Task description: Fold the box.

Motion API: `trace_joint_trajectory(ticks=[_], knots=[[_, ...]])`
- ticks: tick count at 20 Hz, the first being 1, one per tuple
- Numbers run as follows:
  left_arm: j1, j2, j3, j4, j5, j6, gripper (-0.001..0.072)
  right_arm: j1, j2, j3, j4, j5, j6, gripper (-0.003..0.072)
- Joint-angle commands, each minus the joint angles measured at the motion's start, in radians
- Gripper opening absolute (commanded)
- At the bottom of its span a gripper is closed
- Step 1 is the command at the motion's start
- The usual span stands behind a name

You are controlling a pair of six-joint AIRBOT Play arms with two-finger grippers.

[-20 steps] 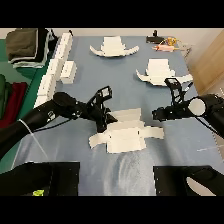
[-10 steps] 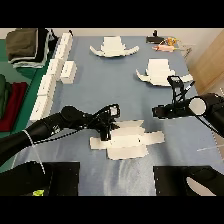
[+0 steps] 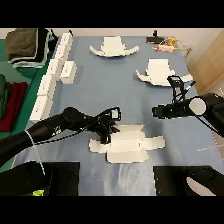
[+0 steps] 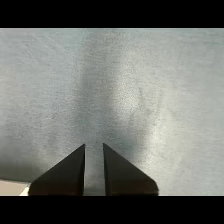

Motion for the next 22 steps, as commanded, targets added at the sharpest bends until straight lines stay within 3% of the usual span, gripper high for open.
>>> trace_joint_trajectory(ticks=[1,5,8,10,16,22], knots=[[-0.001,-0.013,-0.011,0.012,-0.047,-0.049,0.0015,0.000,0.001,0.000,0.001,0.000,0.000,0.0181],[0.000,-0.005,-0.023,0.018,-0.028,-0.049,0.0014,0.000,0.001,0.000,0.001,0.000,0.000,0.0180],[-0.001,0.060,-0.023,0.018,0.117,0.013,0.0012,0.000,0.000,0.000,0.001,0.000,0.000,0.0180],[-0.006,0.114,-0.023,0.018,0.155,0.037,0.0011,0.000,0.001,0.000,0.001,0.000,0.000,0.0180],[-0.175,0.161,-0.109,0.018,0.389,0.041,0.0010,0.000,0.000,0.000,0.001,-0.015,0.016,0.0181],[-0.238,0.142,-0.156,0.018,0.428,0.040,0.0010,0.000,0.001,0.000,0.001,-0.028,0.019,0.0181]])
